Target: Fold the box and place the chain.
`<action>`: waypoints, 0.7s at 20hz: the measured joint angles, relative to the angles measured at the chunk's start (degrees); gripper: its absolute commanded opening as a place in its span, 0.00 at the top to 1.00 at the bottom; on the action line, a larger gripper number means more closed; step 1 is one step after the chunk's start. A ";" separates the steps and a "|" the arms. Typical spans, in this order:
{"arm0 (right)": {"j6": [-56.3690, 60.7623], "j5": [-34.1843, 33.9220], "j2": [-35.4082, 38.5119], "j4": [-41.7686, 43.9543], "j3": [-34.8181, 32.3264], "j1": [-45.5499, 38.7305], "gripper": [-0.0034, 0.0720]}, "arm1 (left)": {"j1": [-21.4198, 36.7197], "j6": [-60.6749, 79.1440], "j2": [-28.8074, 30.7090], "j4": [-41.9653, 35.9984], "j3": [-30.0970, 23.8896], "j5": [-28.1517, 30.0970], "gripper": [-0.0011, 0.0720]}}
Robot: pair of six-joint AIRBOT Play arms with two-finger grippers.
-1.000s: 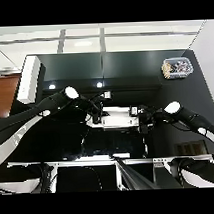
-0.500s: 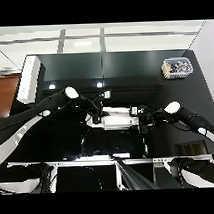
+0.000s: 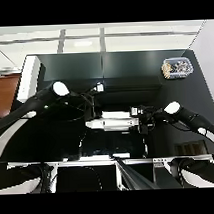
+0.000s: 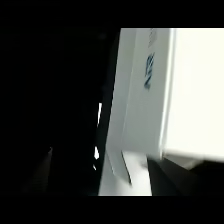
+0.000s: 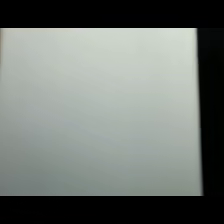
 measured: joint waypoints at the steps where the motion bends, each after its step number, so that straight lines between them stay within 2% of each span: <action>1: 0.00 0.04 0.00 -0.17 0.00 0.00 0.42 | 0.37 -3.96 1.31 2.60 0.00 -1.14 0.85; 2: 0.00 0.07 0.00 -0.22 0.00 0.00 0.42 | 0.66 -7.54 2.38 4.72 0.00 -3.26 0.95; 5: 0.09 0.09 0.00 -0.35 0.00 0.00 0.42 | 0.96 -14.56 3.96 2.95 -1.20 -10.67 0.95; 8: 0.13 0.07 0.00 -0.39 0.00 0.00 0.42 | -0.90 -15.04 4.35 -6.71 -4.90 -11.78 0.95; 10: 0.15 0.07 0.00 -0.39 0.00 0.00 0.42 | -2.73 -13.49 4.39 -12.70 -6.64 -7.15 0.95; 14: 0.28 0.04 0.00 -0.44 0.00 0.00 0.42 | -5.40 -8.52 4.37 -21.57 -8.07 7.10 0.95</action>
